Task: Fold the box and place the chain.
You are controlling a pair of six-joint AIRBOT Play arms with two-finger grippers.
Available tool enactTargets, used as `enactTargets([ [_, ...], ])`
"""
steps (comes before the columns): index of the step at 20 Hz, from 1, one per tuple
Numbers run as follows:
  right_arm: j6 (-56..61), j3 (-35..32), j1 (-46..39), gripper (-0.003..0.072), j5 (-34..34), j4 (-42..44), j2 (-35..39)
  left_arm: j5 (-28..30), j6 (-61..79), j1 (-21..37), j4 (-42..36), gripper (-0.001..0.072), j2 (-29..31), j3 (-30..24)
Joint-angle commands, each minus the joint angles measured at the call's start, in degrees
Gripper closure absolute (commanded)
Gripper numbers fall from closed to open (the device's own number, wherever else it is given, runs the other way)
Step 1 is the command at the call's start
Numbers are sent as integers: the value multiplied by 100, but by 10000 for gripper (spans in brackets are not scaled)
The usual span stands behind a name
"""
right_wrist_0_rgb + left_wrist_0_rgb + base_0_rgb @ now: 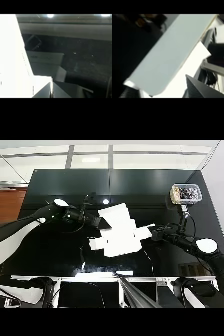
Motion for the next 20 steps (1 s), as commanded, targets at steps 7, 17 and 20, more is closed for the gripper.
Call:
enactTargets([
  [7, -2, -4, 4, 674, 85, -9, 0, -914, 868, -186, 673, 230, -236, 516],
  [17, -4, -4, 4, 675, 166, -11, 0, -450, 890, -433, 1119, 629, -280, 520],
  [20, -2, -4, 4, 672, 205, -55, 0, -632, 887, -420, 1128, 682, -273, 527],
])
